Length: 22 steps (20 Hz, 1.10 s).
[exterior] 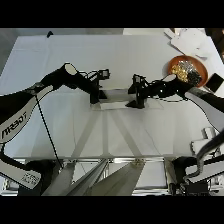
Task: Fold the box and place the chain.
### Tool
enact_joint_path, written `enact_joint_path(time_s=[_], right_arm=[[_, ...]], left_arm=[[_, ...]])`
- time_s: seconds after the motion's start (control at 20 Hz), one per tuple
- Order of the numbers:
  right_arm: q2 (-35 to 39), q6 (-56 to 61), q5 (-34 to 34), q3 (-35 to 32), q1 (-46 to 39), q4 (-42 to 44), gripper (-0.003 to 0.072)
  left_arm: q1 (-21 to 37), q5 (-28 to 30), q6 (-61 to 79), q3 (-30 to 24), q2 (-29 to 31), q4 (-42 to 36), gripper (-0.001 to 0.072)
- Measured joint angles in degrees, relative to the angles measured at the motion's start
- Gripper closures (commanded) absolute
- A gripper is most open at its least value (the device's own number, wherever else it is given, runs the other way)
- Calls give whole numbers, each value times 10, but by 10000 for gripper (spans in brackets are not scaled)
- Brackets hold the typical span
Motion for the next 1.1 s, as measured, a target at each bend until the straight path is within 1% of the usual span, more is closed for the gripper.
enact_joint_path(time_s=[0.35, 0.7, 1.1], right_arm=[[-21, 5, 27, 5, 0, 6, -8], [-51, 38, 73, 49, 2, -26, -8], [-58, 82, 60, 60, 20, -48, -8]], left_arm=[[0, -1, 0, 0, 0, 0, 698], [0, -1, 0, 0, 0, 0, 698], [0, -1, 0, 0, 0, 0, 698]])
